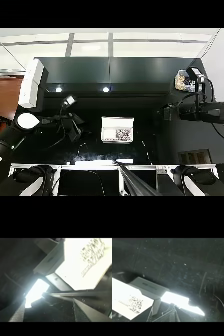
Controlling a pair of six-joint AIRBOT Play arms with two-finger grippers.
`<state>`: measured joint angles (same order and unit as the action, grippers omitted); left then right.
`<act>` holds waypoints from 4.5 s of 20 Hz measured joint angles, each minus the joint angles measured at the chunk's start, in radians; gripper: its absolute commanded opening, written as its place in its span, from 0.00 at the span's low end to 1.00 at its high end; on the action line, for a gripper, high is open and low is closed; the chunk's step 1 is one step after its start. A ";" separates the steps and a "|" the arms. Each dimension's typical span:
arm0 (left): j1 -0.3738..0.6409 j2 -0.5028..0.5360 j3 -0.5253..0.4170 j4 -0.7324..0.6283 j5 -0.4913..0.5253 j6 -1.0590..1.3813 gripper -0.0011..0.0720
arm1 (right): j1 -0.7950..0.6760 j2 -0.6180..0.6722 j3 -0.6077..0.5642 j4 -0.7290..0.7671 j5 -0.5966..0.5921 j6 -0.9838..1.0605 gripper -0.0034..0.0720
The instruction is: Fold the box and place the chain.
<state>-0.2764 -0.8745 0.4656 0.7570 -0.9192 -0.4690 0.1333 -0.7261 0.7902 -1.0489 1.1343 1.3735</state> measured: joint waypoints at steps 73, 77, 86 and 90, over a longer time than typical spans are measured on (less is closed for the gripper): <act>-0.282 -0.349 0.073 -0.219 0.182 0.645 0.55 | 0.288 -0.327 0.014 0.150 -0.171 -0.474 0.86; -0.282 -0.350 0.073 -0.218 0.182 0.645 0.55 | 0.299 -0.309 0.022 0.098 -0.103 -0.625 0.86; -0.282 -0.351 0.073 -0.216 0.181 0.644 0.55 | 0.358 -0.303 -0.031 0.106 -0.113 -0.906 0.86; -0.282 -0.351 0.073 -0.216 0.177 0.645 0.55 | 0.390 -0.303 -0.035 0.110 -0.114 -0.952 0.86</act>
<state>-0.5587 -1.2259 0.5385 0.5415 -0.7422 0.1764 0.5236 -1.0286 0.7547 -0.9386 1.0203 0.4213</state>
